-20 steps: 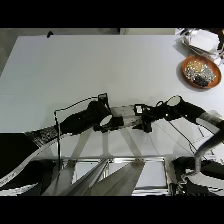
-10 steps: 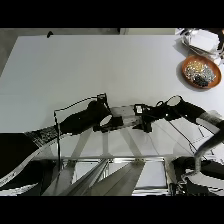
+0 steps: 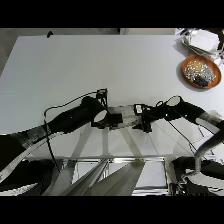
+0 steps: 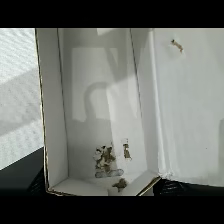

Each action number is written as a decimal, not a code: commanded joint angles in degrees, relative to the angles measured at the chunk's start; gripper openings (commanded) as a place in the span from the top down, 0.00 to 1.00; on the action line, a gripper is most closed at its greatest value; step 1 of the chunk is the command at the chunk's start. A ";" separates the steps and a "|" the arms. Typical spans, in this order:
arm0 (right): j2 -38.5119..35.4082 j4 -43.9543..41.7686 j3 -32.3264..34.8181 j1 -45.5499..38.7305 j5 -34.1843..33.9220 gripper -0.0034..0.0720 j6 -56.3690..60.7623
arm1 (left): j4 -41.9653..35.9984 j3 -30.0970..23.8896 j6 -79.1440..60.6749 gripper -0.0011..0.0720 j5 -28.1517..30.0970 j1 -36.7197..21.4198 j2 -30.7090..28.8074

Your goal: Fold the box and place the chain.

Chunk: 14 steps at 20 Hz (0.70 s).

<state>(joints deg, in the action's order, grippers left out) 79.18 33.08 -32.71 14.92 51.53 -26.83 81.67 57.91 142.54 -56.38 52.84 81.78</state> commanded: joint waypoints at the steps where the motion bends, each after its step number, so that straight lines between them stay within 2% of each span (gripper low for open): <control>1: 0.00 0.07 -0.02 0.02 0.13 0.41 -0.07 | -0.02 -0.02 -6.08 0.49 -3.58 -2.54 -3.61; 2: 0.00 0.07 -0.02 0.00 0.13 0.41 -0.07 | -0.48 -0.02 -9.40 0.41 -5.79 -3.28 -5.03; 4: 0.00 0.07 -0.02 0.02 0.13 0.41 -0.07 | -1.55 -0.07 -20.57 0.34 -12.41 -5.18 -8.85; 6: 0.00 0.07 -0.02 0.02 0.13 0.41 -0.07 | -1.88 -1.75 -40.33 0.09 -14.99 -7.82 -14.47; 7: 0.00 0.07 -0.02 0.00 0.13 0.41 -0.07 | -3.30 -3.98 -52.50 0.04 -14.01 -9.64 -18.01; 8: 0.00 0.07 -0.02 0.02 0.13 0.41 -0.07 | -5.99 -6.84 -63.21 0.04 -11.26 -11.47 -21.53; 11: 0.00 0.07 -0.02 0.00 0.13 0.41 -0.07 | -20.74 -19.52 -95.93 0.04 0.81 -18.34 -31.08; 12: 0.00 0.07 -0.02 0.00 0.13 0.41 -0.07 | -25.38 -23.54 -106.92 0.04 3.15 -20.83 -32.46; 14: 0.00 0.07 -0.02 0.02 0.13 0.41 -0.07 | -34.16 -30.23 -129.70 0.04 6.25 -25.97 -31.56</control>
<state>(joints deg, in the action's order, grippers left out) 79.18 33.15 -32.71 14.92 51.64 -26.87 61.54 36.82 50.09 -57.06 33.21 53.10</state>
